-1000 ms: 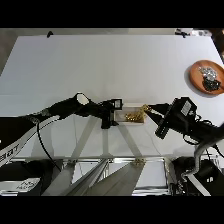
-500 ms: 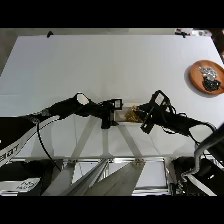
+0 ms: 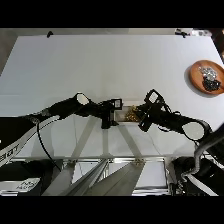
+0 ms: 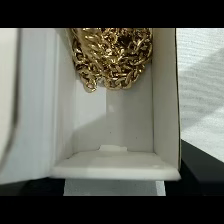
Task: Fold the box and place the chain.
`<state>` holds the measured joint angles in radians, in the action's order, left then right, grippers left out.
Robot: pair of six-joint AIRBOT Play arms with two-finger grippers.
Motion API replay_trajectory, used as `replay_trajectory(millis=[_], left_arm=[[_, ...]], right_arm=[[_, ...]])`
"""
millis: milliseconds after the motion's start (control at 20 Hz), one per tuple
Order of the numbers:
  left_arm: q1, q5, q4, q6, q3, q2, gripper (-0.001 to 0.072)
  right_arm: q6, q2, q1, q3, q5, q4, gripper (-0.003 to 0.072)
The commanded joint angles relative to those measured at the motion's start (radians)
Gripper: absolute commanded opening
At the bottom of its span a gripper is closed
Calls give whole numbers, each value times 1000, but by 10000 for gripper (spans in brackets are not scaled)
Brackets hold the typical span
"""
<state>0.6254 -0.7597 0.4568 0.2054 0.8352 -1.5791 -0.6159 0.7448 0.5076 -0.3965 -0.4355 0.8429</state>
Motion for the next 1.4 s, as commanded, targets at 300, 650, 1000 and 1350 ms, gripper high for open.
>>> replay_trajectory(millis=[300, 650, 1000, 1350], left_arm=[[0, 0, 0, 0, 0, 0, 457], [0, 0, 0, 0, 0, 0, 457], [0, 0, 0, 0, 0, 0, 457], [0, 0, 0, 0, 0, 0, 457]], right_arm=[[-43, -7, 1, 0, -51, 53, 239], [-91, -52, 1, 0, -53, 85, 269], [-89, -321, 0, -2, -23, 108, 10], [-213, -124, -441, -45, -37, 43, 3]])
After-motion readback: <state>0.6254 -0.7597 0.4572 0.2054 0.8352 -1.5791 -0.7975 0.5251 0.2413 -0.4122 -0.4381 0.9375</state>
